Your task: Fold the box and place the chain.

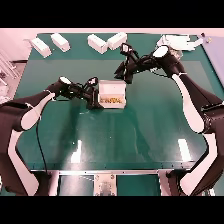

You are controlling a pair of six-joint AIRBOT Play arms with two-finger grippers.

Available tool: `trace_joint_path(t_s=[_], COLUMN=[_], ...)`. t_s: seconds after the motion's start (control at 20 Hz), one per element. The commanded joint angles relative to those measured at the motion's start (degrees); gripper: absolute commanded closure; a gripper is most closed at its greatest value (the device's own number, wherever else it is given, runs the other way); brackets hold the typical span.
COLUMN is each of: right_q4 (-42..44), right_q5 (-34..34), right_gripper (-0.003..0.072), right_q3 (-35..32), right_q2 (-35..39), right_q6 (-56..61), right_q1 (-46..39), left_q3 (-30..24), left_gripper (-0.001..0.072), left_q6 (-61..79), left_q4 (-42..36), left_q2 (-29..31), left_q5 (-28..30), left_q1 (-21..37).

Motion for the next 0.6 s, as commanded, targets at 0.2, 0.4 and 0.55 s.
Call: trace_joint_path(t_s=[0.2, 0.4, 0.55], right_q4=[-4.90, -4.81, -4.92], right_q5=[10.67, 13.22, 14.05], right_gripper=[0.0423, 0.0412, 0.0411], right_q3=[0.09, 0.07, -0.02], right_q2=[1.51, 3.52, 3.91], right_q6=[3.48, 5.95, 6.38], right_q1=[0.66, 1.55, 2.40], left_q3=[0.02, 0.02, 0.02], left_gripper=[0.0141, 0.0141, 0.0141], left_q6=[0.02, 0.02, 0.02], left_q4=[0.02, 0.02, 0.02], left_q2=[0.04, 0.04, 0.04], left_q5=[0.02, 0.02, 0.02], left_q1=[0.02, 0.02, 0.02])
